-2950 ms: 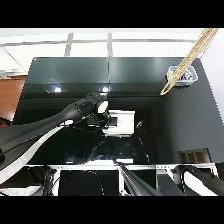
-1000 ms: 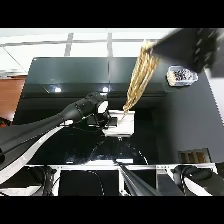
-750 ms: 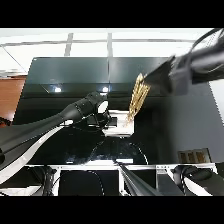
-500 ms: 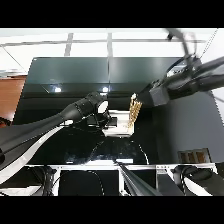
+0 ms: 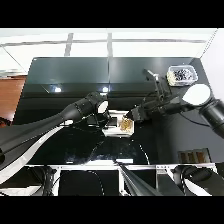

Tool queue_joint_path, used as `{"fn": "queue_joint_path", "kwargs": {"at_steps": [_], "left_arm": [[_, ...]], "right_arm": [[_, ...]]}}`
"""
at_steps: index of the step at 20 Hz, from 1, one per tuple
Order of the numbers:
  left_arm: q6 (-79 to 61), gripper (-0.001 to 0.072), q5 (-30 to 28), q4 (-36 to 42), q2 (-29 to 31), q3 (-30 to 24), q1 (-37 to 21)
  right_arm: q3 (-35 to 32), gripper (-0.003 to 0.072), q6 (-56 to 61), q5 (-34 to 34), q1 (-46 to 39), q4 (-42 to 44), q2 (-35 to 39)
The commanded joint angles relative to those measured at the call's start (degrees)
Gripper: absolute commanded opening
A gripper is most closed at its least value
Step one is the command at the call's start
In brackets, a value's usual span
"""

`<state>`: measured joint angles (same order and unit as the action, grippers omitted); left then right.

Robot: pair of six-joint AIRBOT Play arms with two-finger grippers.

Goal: Fold the box and place the chain.

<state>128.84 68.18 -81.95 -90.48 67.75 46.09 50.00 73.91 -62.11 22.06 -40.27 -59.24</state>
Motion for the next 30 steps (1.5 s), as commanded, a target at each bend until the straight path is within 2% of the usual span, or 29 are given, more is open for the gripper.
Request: {"fn": "queue_joint_path", "kwargs": {"at_steps": [1, 4, 7, 9, 12, 13, 15, 16, 18, 21, 23, 25, 26, 27, 28, 29, 30], "left_arm": [[0.0, 0.0026, -0.1, 0.0, 0.0, 0.0, 0.0], [0.0, 0.0026, -0.2, 0.0, 0.0, 0.0, -0.1], [0.0, 0.0027, -0.3, 0.0, 0.0, 0.0, 0.0], [0.0, 0.0027, -0.8, -0.2, 0.0, 0.0, -0.1], [1.4, 0.0027, -0.4, -2.5, 0.0, 0.4, -0.5], [3.7, 0.0051, 0.2, -2.0, 0.0, 1.1, -0.8], [4.0, 0.0359, 0.0, -1.1, 0.2, 3.5, -0.8], [2.6, 0.0446, 0.2, -1.8, 0.5, 5.0, -0.5], [0.1, 0.0447, 2.7, -5.2, 2.3, 6.5, -0.4], [-2.9, 0.0444, 10.3, -13.6, 9.2, 5.6, 0.2], [-5.0, 0.0443, 12.5, -21.7, 17.3, 1.6, 1.4], [-4.3, 0.0443, 12.8, -30.6, 27.1, -6.8, -0.1], [-2.2, 0.0443, 12.8, -33.2, 31.9, -12.7, -3.2], [-0.7, 0.0442, 12.2, -32.1, 35.6, -18.4, -7.9], [-0.3, 0.0443, 10.1, -26.0, 38.6, -24.4, -14.6], [-2.7, 0.0442, 6.7, -15.3, 40.2, -29.5, -21.4], [-11.6, 0.0442, 1.6, -0.7, 40.7, -34.4, -28.2]], "right_arm": [[-5.0, 0.0327, 1.0, 5.7, 1.2, -2.5, 0.0], [-3.1, 0.0324, 0.5, 0.7, -1.9, -5.7, 0.3], [-1.3, 0.0304, 0.6, -4.9, -9.7, -12.0, 2.6], [-1.3, 0.0305, 0.6, -6.3, -13.9, -12.3, 3.7], [-1.4, 0.0305, 0.6, -6.5, -15.1, -12.3, 3.7], [-1.4, 0.0305, 0.6, -6.6, -15.0, -12.2, 3.7], [-1.4, 0.0305, 0.6, -6.1, -14.9, -12.3, 3.7], [-1.4, 0.0305, 0.6, -5.6, -14.9, -12.3, 3.7], [-1.4, 0.0305, 0.6, -5.1, -14.9, -12.3, 3.7], [-1.4, 0.0305, 0.6, -5.2, -14.9, -12.3, 3.7], [-1.4, 0.0305, 0.6, -4.9, -14.9, -12.3, 3.7], [-1.4, 0.0305, 0.6, -4.4, -14.9, -12.3, 3.7], [-1.4, 0.0305, 0.6, -4.1, -14.9, -12.3, 3.7], [-1.4, 0.0305, 0.6, -3.9, -14.9, -12.3, 3.7], [-1.4, 0.0305, 0.6, -3.6, -14.8, -12.3, 3.7], [-1.4, 0.0305, 0.6, -3.4, -14.8, -12.3, 3.7], [-1.4, 0.0305, 0.6, -3.2, -14.8, -12.3, 3.7]]}}
